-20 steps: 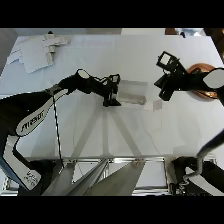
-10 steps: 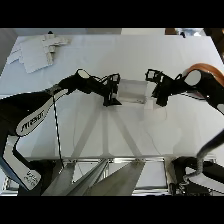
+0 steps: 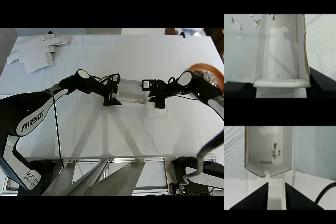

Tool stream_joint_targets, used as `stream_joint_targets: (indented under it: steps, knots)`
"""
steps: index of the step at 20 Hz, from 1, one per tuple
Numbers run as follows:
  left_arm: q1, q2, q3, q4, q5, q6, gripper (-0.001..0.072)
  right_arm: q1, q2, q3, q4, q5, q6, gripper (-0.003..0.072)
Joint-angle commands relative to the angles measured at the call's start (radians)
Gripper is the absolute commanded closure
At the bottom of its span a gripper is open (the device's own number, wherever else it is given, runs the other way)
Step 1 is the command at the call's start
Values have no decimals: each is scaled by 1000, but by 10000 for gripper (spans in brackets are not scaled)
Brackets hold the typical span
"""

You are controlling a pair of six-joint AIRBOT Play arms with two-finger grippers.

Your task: Fold the box and place the chain.

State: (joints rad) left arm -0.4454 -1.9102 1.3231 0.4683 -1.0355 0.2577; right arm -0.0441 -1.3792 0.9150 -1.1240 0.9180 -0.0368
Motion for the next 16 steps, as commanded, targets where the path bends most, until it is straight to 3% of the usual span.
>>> stream_joint_targets:
  steps: [1,16]
  knots:
    - [1,0,0,0,0,0,315,0,-13,0,65,5,-43,449]
    - [1,0,1,0,0,0,315,0,-13,0,168,42,-43,516]
